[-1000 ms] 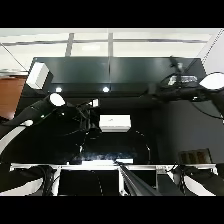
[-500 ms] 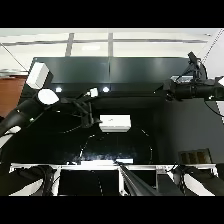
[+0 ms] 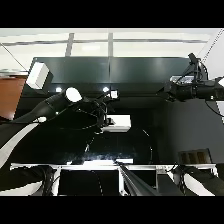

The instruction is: Fold the box and place the chain.

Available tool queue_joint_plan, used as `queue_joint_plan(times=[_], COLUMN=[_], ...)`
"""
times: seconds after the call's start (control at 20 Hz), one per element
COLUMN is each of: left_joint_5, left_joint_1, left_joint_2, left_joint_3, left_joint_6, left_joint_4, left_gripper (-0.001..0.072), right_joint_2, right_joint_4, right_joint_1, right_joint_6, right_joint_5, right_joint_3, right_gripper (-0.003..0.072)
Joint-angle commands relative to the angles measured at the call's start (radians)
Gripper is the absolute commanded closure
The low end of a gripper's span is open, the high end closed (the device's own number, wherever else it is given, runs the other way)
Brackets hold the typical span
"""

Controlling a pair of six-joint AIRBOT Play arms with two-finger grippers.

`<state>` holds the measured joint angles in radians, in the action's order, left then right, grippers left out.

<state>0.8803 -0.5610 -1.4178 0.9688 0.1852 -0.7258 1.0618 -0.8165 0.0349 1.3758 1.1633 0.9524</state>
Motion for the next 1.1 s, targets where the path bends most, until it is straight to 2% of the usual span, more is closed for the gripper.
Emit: queue_joint_plan(times=[0.0, 0.3, 0.7, 1.05], left_joint_5=[0.015, 0.062, 0.043, -0.076], left_joint_1=[-0.008, -0.008, -0.015, -0.105], left_joint_2=[-0.015, -0.021, -0.061, -0.091], left_joint_3=[0.006, 0.006, 0.006, 0.006], left_joint_6=[-0.002, 0.000, -0.001, 0.105], left_joint_4=[-0.010, -0.029, -0.037, -0.185], left_gripper=[-0.0011, -0.0011, -0.0011, -0.0011], right_joint_2=[0.000, 0.000, 0.000, 0.000], right_joint_4=[-0.008, -0.008, -0.008, -0.008], right_joint_1=[0.000, 0.000, 0.000, 0.000], right_joint_6=[0.000, 0.001, 0.001, 0.001], right_joint_5=[-0.006, -0.006, -0.006, -0.009], right_joint_3=[0.000, 0.000, 0.000, 0.000], right_gripper=[0.0665, 0.0665, 0.0665, 0.0665])
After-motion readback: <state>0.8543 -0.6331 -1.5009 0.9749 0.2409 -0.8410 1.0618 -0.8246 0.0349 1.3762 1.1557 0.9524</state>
